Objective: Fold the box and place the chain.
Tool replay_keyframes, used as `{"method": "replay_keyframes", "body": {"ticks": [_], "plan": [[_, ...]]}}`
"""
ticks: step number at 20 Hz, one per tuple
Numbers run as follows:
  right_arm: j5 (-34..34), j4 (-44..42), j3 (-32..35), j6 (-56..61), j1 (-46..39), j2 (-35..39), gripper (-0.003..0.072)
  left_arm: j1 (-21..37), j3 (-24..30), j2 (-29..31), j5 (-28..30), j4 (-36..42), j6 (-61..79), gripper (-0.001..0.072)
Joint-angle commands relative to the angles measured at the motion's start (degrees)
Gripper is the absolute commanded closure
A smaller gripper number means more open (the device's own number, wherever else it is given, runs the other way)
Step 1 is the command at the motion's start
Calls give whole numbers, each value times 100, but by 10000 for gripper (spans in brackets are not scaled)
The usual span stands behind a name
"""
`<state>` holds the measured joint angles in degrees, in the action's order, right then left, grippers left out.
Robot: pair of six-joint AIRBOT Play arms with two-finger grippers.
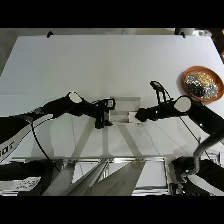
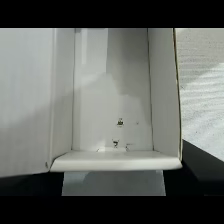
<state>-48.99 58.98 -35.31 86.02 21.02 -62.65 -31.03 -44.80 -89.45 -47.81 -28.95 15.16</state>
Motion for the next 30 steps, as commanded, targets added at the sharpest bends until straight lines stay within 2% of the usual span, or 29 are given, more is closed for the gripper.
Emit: {"method": "replay_keyframes", "body": {"ticks": [1,4,9,12,17,20,22,30], "plan": [[42,697,-201,1154,435,-138,226,4,-4,0,2,-2,2,259],[35,807,-511,1587,741,-439,226,4,-4,0,4,-2,2,259],[-483,1882,-1191,2789,1309,-1036,226,4,-4,0,2,-2,2,259],[-662,2341,-1220,3390,1443,-1115,226,4,-4,0,2,-2,2,259],[-586,2677,-1220,3877,1499,-1117,227,4,-4,0,0,-2,2,259],[-435,2743,-1220,4011,1561,-1139,231,4,-4,-2,0,-2,2,259],[-310,2765,-1220,4015,1685,-1204,290,4,-4,0,0,-2,2,259],[-190,2824,-1217,4168,1928,-1556,287,4,-4,0,2,-2,2,259]]}}
